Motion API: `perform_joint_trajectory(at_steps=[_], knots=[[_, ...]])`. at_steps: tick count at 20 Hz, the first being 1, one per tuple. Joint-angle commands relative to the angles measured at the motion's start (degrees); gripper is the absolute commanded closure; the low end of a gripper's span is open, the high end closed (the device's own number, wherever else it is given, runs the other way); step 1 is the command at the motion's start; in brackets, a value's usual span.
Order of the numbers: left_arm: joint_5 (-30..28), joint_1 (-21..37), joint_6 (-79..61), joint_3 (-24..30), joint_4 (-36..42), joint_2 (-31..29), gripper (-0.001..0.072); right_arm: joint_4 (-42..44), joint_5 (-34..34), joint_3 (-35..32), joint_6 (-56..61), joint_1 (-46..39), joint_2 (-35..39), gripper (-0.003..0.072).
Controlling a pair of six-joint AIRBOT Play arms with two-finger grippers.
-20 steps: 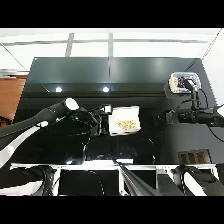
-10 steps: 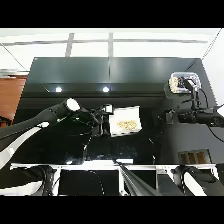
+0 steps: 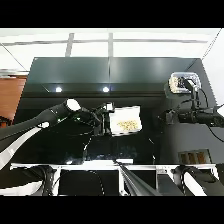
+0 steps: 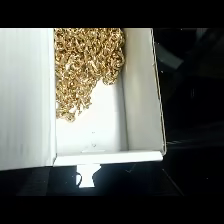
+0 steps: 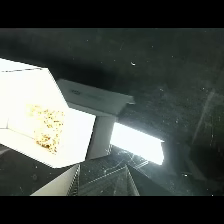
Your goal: Fold the box and place the chain.
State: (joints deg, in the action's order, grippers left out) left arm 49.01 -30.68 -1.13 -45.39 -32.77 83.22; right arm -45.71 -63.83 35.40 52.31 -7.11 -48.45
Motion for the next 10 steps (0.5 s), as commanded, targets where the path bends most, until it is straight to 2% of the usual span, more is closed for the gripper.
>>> perform_joint_trajectory(at_steps=[1, 2, 4, 5, 7, 8, 10], knots=[[-1.1, 0.0, 0.0, -0.1, 0.7, 0.0, -0.0005, 0.0, 0.0, 0.0, 0.0, 0.0, 0.0, 0.0348], [-1.5, 0.0, -0.6, -0.1, 0.6, 0.0, -0.0002, 0.0, 0.0, 0.0, 0.0, 0.0, 0.0, 0.0348], [-2.7, 0.0, -2.1, -0.1, 0.6, 0.0, 0.0070, 0.2, 0.0, 0.0, 0.0, 0.0, 0.0, 0.0348], [-3.6, 0.0, -2.1, -0.1, 0.4, 0.0, 0.0150, 0.2, 0.1, 0.0, 0.0, 0.0, 0.0, 0.0348], [-4.0, 0.0, -2.5, -0.2, 0.0, 0.0, 0.0380, 0.2, 0.9, 0.0, 0.0, 0.0, 0.0, 0.0348], [-3.9, 0.0, -3.5, -0.2, -0.1, 0.0, 0.0424, 0.5, 1.1, 0.0, 0.0, 0.1, 0.0, 0.0347], [-3.7, -0.1, -3.6, -0.6, -1.4, 0.0, 0.0433, 1.3, 3.2, 0.0, 0.2, 0.7, 0.0, 0.0347]])
